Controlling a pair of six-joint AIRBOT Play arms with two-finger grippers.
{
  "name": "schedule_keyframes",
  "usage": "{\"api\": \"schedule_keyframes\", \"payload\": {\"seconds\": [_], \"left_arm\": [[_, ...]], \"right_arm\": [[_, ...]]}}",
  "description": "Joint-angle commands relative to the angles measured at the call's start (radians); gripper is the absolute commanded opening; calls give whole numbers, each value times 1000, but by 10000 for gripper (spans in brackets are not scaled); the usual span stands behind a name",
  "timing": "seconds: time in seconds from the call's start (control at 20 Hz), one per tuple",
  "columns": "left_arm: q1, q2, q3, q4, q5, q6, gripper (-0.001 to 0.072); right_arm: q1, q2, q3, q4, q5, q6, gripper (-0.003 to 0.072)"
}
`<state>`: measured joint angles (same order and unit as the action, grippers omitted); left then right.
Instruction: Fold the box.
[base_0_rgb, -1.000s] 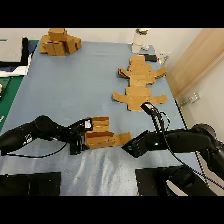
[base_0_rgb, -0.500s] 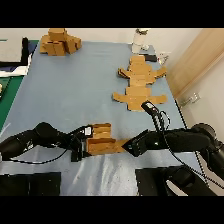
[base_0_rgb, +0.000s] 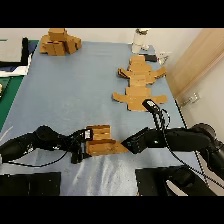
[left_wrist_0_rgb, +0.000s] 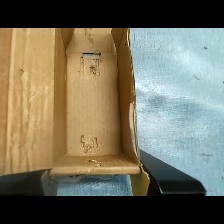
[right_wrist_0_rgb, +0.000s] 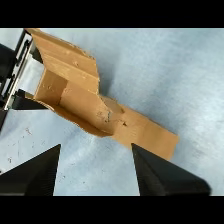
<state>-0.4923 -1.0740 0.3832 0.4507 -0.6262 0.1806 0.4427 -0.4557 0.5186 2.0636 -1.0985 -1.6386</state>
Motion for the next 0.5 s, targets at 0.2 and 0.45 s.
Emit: {"api": "schedule_keyframes", "payload": {"seconds": [0.2, 0.45], "left_arm": [[-1, -1, -2, 29, -5, 31, 520], [-1, -1, -2, 24, -2, 37, 520]], "right_arm": [[0, -3, 0, 31, 47, 29, 704], [4, -124, 0, 132, 60, 253, 480]]}}
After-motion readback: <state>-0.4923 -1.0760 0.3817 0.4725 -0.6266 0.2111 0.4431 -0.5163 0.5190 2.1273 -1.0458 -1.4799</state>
